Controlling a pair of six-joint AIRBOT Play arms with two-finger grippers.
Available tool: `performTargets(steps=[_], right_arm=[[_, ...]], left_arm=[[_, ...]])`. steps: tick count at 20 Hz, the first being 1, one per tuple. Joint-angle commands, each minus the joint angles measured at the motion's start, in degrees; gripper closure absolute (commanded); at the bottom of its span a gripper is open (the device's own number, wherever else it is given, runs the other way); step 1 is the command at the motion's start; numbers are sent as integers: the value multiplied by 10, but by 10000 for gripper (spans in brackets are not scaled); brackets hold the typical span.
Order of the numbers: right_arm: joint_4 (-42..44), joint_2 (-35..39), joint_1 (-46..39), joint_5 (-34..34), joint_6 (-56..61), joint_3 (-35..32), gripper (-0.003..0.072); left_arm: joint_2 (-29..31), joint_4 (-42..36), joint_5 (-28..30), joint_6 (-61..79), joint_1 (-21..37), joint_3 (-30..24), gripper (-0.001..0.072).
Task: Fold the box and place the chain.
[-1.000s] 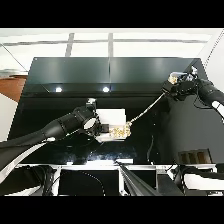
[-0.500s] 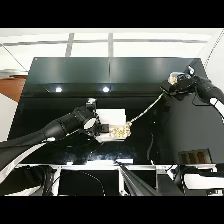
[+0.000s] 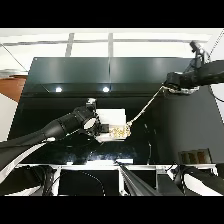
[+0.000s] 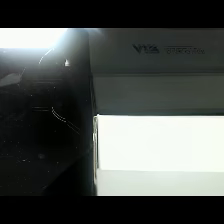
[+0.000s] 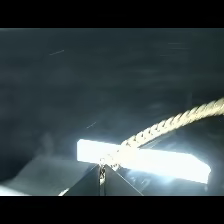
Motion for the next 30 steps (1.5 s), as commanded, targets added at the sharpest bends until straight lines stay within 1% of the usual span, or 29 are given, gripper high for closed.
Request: performTargets(steps=[1, 4, 6, 11, 14, 17, 21, 24, 30], right_arm=[[69, 90, 0, -106, -63, 7, 661], [114, 125, 23, -132, -71, 7, 661], [130, 126, 64, -138, -62, 6, 660], [129, 125, 210, -95, -26, 6, 660], [129, 121, 268, -79, -16, 6, 660], [118, 110, 309, -49, -4, 6, 660], [115, 80, 333, -26, -4, 6, 660], [89, 60, 333, -26, -4, 6, 660], [89, 28, 332, -21, -4, 5, 660]], left_arm=[[0, 0, 1, 0, 0, 0, 681], [0, 0, 1, 0, 0, 0, 681], [0, 0, 1, 0, 0, 0, 681], [0, 1, 2, 0, 0, 0, 681], [0, 2, 1, 0, 0, 0, 681], [0, 2, 1, 0, 0, 0, 681], [0, 2, 1, 0, 0, 0, 681], [0, 2, 1, 0, 0, 0, 681], [0, 2, 1, 0, 0, 0, 681]])
